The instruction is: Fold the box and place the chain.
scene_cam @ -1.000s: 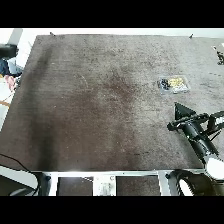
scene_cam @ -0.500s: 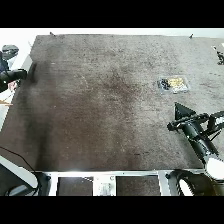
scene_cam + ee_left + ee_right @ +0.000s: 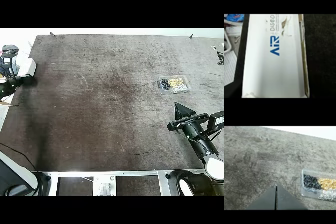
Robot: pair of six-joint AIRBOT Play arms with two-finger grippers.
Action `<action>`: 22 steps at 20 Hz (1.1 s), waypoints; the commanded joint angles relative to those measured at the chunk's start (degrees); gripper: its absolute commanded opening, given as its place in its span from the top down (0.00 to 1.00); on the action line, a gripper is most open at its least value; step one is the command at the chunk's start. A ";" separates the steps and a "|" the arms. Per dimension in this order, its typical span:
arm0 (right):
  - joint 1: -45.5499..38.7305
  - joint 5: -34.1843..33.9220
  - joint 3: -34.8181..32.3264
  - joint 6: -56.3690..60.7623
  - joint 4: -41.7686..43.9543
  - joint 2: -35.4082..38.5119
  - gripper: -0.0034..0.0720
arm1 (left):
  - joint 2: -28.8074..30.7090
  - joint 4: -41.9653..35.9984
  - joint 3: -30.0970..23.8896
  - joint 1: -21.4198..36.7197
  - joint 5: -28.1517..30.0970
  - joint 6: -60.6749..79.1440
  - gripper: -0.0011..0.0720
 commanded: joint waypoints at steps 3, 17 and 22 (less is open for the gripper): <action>-0.02 -0.02 -0.02 0.00 0.02 0.04 0.94 | 2.89 -0.13 1.66 0.13 -1.51 -0.20 0.00; -0.02 -0.04 -0.02 0.00 0.02 0.04 0.94 | 40.52 -6.43 -1.49 -0.31 -11.61 -10.51 0.98; -0.02 -0.02 -0.02 0.00 0.02 0.04 0.94 | 60.39 -6.62 -24.06 -5.70 7.39 -5.42 0.98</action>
